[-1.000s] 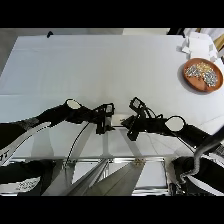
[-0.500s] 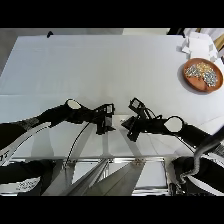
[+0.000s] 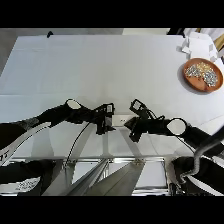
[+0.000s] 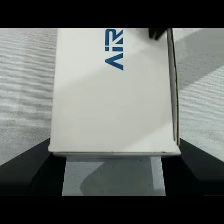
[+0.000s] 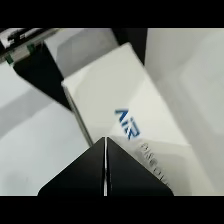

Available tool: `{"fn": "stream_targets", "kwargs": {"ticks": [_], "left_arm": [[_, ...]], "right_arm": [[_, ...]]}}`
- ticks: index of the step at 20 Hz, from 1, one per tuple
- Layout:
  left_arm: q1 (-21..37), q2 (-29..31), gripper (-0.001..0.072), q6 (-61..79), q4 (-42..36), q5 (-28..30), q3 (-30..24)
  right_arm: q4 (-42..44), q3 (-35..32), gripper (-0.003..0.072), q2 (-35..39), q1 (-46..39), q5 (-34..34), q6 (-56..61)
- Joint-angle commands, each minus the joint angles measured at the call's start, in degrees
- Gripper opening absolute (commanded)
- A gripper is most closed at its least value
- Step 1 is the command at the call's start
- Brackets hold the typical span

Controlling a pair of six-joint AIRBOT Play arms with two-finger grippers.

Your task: Fold the box and place the chain.

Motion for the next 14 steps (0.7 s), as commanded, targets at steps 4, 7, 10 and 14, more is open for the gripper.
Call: {"fn": "stream_targets", "kwargs": {"ticks": [4, 7, 10, 14], "left_arm": [[0.0, 0.0, 0.0135, 0.2, 0.1, 0.1, 0.0], [0.0, 0.0, 0.0135, 0.2, 0.1, 0.1, 0.0], [0.0, 0.0, 0.0135, 0.2, 0.1, 0.1, 0.0], [0.0, 0.0, 0.0135, 0.2, 0.1, 0.0, 0.0]], "right_arm": [[-16.7, 5.2, 0.0014, 8.2, -0.1, 3.0, 18.3], [-40.2, 12.2, 0.001, 8.5, -6.4, 22.1, 38.2], [-46.2, 17.9, 0.001, 8.4, -21.9, 40.6, 39.1], [-43.9, 19.5, 0.001, 8.0, -42.6, 46.7, 39.6]]}}
